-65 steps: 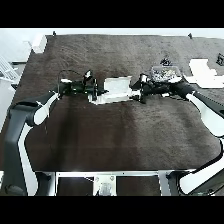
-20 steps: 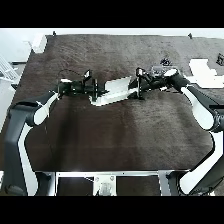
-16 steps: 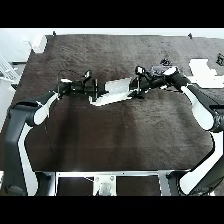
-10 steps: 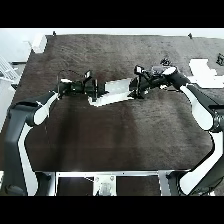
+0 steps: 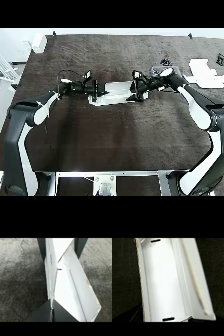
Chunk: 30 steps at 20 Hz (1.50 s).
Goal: Fold the box and place the chain.
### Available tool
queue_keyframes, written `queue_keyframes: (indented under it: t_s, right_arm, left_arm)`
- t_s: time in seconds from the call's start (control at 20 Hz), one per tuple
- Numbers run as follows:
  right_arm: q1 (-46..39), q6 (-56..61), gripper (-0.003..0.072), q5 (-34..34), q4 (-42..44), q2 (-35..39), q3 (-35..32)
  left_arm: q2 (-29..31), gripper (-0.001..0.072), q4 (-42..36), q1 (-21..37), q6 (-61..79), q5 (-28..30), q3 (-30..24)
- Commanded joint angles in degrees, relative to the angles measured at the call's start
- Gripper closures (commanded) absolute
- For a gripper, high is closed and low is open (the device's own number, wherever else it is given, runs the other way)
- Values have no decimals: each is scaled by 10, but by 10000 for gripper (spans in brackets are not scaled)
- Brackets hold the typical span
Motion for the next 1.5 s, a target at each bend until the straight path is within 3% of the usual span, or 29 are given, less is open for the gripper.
queue_keyframes:
  t_s: [0.0,0.35,0.4,0.75,1.45]
  right_arm:
    - [0,0,43,27,-2,-1,-10]
    - [-5,-35,40,4,6,-4,-23]
    - [-5,-41,-7,0,12,-6,-24]
    - [-22,-70,-7,-6,75,-16,-24]
    - [-20,-111,-7,9,96,-41,-24]
  left_arm:
    - [0,688,-2,1,0,3,0]
    - [0,688,-2,1,0,3,0]
    - [0,688,-2,1,0,3,0]
    - [0,688,-2,1,-1,3,0]
    - [0,688,-2,1,-1,3,0]
